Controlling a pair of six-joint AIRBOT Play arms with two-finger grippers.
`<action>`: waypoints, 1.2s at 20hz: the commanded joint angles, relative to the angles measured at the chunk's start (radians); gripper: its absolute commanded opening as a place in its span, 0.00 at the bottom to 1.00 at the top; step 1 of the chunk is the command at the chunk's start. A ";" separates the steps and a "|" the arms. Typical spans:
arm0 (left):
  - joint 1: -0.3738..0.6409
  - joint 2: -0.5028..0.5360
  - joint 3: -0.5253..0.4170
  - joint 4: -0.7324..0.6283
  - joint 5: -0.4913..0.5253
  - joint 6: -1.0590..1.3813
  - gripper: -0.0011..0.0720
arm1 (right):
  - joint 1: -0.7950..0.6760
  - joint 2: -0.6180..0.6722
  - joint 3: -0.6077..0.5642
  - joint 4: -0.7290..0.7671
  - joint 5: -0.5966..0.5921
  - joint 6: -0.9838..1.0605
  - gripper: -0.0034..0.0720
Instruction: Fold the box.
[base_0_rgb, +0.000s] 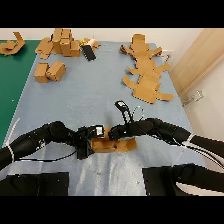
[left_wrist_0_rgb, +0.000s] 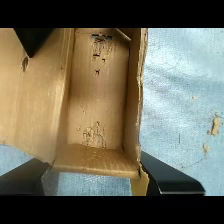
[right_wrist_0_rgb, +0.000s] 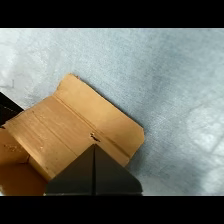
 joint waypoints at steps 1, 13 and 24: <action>0.000 0.000 0.000 -0.002 0.002 -0.003 0.72 | 0.001 -0.003 0.000 -0.001 0.001 -0.027 0.05; 0.000 0.000 0.000 -0.002 0.001 -0.003 0.72 | -0.082 0.399 0.072 -0.383 -0.404 -0.015 0.05; 0.000 0.000 0.000 -0.002 0.002 -0.003 0.72 | 0.231 0.441 -0.146 -0.523 -0.291 -0.197 0.63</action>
